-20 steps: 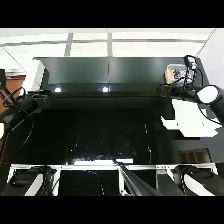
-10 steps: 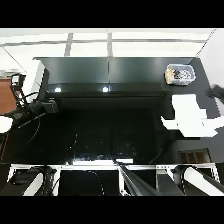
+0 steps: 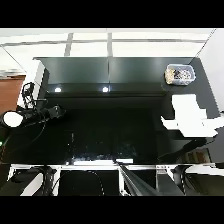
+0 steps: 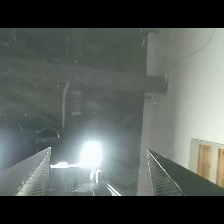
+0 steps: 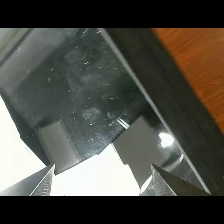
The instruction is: Fold the box and place the chain.
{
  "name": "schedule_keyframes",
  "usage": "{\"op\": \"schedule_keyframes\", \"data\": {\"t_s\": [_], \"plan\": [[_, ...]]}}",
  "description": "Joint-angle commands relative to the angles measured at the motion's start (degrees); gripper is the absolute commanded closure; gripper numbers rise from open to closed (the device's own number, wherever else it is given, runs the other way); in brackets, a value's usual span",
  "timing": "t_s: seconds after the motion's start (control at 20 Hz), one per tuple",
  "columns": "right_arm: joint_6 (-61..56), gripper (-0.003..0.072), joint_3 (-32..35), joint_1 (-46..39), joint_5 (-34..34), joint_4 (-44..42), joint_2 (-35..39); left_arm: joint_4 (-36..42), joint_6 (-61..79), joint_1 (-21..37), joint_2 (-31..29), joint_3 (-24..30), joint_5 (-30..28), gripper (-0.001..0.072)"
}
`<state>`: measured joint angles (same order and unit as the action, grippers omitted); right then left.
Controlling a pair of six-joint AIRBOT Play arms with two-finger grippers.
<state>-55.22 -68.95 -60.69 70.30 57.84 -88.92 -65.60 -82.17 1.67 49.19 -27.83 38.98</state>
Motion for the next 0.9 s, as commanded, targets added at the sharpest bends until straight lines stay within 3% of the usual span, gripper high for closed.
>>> {"op": "schedule_keyframes", "data": {"t_s": [0.0, 0.05, 0.15, 0.2, 0.25, 0.3, 0.55, 0.85], "plan": [[6.29, -0.0005, -4.66, 1.95, 8.26, 1.03, -6.25, -1.01, -2.23, -0.02, 0.55, -0.04, 0.28, -0.0001], [7.04, 0.0167, -4.68, 3.02, 8.33, 3.39, -6.47, -1.01, -2.25, -0.02, 0.55, -0.04, 0.28, 0.0000], [7.30, 0.0336, -4.68, 4.61, 8.81, 8.00, -6.47, -1.05, -2.23, 0.00, 0.55, -0.04, 0.31, 0.0000], [7.26, 0.0495, -4.68, 4.90, 9.68, 8.94, -6.45, -1.05, -2.23, 0.00, 0.55, -0.04, 0.28, 0.0000], [7.26, 0.0521, -4.66, 5.01, 11.43, 8.85, -6.36, -1.07, -2.23, 0.00, 0.55, -0.04, 0.28, 0.0000], [7.21, 0.0653, -4.66, 5.22, 12.22, 8.79, -5.86, -1.09, -2.21, 0.00, 0.55, -0.04, 0.26, 0.0000], [6.56, 0.0670, -0.76, 8.96, 11.54, -2.91, 3.43, -0.92, -2.25, 0.00, 0.55, -0.04, 0.07, 0.0001], [7.56, 0.0670, 16.48, 20.92, 3.85, -23.91, 20.37, 3.67, -2.21, -0.07, 0.55, -0.02, -0.11, 0.0000]]}}
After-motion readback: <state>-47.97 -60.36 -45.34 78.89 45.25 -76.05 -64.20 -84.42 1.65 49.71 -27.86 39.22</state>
